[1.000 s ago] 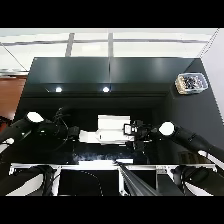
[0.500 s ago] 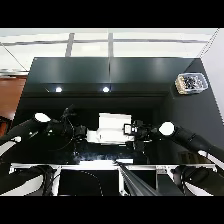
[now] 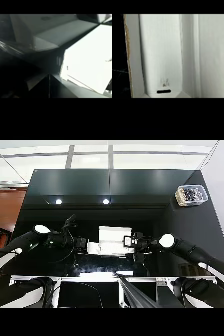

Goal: Fold the box and place the chain.

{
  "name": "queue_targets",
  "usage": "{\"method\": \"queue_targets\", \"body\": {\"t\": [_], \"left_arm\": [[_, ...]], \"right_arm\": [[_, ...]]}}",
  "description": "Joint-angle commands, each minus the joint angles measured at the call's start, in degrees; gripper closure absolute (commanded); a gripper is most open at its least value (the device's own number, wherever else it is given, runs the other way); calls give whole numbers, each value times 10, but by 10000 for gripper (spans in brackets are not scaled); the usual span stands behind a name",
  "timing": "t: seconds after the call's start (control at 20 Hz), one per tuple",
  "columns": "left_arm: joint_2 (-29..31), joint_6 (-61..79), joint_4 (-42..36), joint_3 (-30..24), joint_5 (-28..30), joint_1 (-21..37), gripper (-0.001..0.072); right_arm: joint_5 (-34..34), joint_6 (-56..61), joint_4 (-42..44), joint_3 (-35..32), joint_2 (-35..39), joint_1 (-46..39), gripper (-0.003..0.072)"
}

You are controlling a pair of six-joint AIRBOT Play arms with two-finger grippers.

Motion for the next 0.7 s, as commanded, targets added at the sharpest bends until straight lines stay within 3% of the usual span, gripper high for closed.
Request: {"method": "queue_targets", "body": {"t": [0.0, 0.05, 0.25, 0.3, 0.5, 0.55, 0.65], "left_arm": [[1, 26, -9, 1, -19, 0, 684], [1, 26, -9, 1, -21, 0, 640], [2, 26, -9, 1, -28, 0, 628], [3, 26, -9, 2, -36, 0, 597], [30, 22, -10, 13, -54, 0, 124], [37, 21, -14, 14, -54, 0, 77], [44, 8, -25, 15, -61, -2, 77]], "right_arm": [[0, 1, 0, 0, 0, 0, 644], [0, 1, 0, 0, 0, 0, 644], [0, 0, 0, 0, 0, 0, 644], [0, 1, 0, 0, 0, 0, 644], [0, 0, 0, 0, 0, 0, 644], [0, 1, 0, 0, 0, 0, 644], [0, 1, 0, 0, 0, 0, 644]]}}
